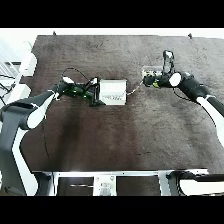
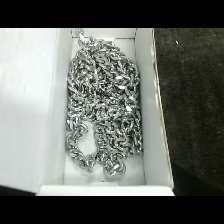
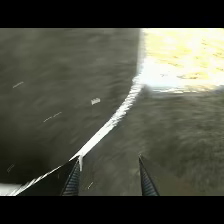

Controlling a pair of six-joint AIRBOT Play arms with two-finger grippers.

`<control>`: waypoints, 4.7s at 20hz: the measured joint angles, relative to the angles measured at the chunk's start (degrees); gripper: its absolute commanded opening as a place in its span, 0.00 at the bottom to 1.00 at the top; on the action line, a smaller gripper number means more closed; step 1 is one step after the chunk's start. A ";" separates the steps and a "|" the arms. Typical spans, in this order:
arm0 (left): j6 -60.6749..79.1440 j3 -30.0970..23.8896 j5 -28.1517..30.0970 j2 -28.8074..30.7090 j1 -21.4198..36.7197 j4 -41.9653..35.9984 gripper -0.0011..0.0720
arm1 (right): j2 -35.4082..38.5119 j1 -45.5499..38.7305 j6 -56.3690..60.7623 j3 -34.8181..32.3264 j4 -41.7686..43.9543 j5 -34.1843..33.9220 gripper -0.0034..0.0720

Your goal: Fold the box and place the chain.

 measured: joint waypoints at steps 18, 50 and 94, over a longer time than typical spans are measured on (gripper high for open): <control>0.00 0.00 -0.13 0.00 0.00 -0.02 0.69 | -13.49 -0.20 -5.14 12.15 10.43 -2.86 0.06; -0.02 0.00 0.00 0.00 0.00 -0.02 0.69 | 11.80 25.24 -1.97 2.62 1.86 4.17 0.06; -0.02 0.00 -0.13 0.00 0.00 -0.02 0.69 | -21.57 1.64 -2.64 23.37 -3.10 11.61 0.71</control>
